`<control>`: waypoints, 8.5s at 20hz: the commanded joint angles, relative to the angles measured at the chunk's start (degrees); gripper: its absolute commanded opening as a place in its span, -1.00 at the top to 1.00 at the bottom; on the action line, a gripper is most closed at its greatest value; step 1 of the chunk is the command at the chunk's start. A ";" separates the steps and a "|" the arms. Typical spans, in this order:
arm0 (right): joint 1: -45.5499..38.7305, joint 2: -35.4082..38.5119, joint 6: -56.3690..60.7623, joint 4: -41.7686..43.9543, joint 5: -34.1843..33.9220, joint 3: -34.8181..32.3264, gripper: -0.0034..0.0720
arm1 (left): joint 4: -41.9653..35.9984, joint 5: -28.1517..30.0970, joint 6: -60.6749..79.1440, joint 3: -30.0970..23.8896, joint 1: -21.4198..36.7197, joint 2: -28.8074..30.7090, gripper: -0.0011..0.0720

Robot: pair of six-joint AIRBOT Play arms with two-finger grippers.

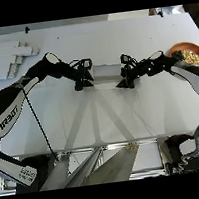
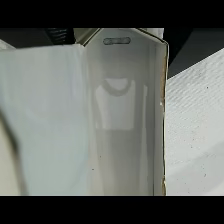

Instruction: Fold the box and place the chain.

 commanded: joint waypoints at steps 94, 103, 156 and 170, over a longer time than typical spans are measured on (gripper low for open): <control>0.00 0.04 0.02 0.04 -0.02 0.00 0.02 | -4.09 6.14 -59.06 -7.02 -0.37 4.83 -0.53; 0.00 0.04 0.02 0.04 -0.02 0.02 0.02 | -8.66 11.80 -59.91 -7.08 -1.29 2.75 -0.65; 0.00 0.04 0.02 0.02 -0.02 0.02 0.02 | 24.98 12.68 -109.22 -0.52 -13.11 7.08 -0.35; 0.00 0.04 0.02 0.02 -0.02 0.02 0.02 | 42.47 6.36 -129.20 5.14 -19.80 2.91 -0.08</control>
